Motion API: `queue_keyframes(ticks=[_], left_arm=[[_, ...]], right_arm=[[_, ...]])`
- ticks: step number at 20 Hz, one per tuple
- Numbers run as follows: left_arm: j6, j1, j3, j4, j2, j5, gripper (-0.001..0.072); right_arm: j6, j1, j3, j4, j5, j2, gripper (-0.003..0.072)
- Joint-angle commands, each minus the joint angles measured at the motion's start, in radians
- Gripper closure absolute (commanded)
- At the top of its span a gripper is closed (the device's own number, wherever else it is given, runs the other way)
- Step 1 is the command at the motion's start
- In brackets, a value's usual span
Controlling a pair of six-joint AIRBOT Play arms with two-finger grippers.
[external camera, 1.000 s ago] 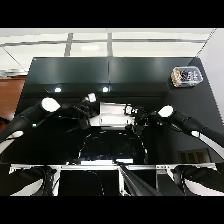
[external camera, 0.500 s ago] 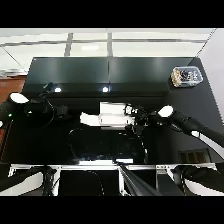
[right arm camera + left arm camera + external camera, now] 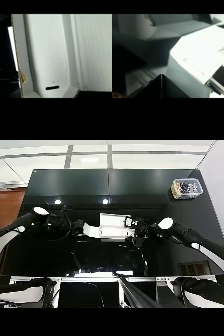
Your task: Fold the box and place the chain.
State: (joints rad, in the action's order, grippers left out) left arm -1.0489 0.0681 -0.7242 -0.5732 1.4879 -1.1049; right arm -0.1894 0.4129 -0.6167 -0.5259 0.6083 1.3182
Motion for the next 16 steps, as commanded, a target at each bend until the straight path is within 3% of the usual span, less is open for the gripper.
queue_keyframes(ticks=[1, 6, 7, 8, 9, 14, 16], left_arm=[[0.042, 0.042, -0.013, 0.017, 0.012, -0.006, 0.0683], [0.133, 0.040, -0.051, 0.068, 0.012, -0.060, 0.0675], [0.133, 0.040, -0.062, 0.087, 0.012, -0.060, 0.0514], [0.133, 0.040, -0.072, 0.100, 0.012, -0.058, 0.0238], [0.133, 0.040, -0.084, 0.104, 0.012, -0.058, 0.0097], [0.133, 0.079, -0.103, 0.103, 0.012, -0.083, 0.0115], [0.133, 0.108, -0.109, 0.103, 0.012, -0.078, 0.0228]], right_arm=[[0.002, 0.001, 0.001, 0.000, 0.000, 0.001, 0.0246], [0.002, 0.001, 0.001, 0.000, 0.000, 0.001, 0.0247], [0.002, 0.001, 0.001, 0.000, 0.000, 0.001, 0.0246], [0.002, 0.001, 0.001, 0.000, 0.000, 0.001, 0.0247], [0.002, 0.001, 0.001, 0.000, 0.000, 0.001, 0.0247], [0.002, 0.001, 0.001, 0.000, 0.000, 0.001, 0.0247], [0.002, 0.001, 0.001, 0.000, 0.001, 0.001, 0.0247]])
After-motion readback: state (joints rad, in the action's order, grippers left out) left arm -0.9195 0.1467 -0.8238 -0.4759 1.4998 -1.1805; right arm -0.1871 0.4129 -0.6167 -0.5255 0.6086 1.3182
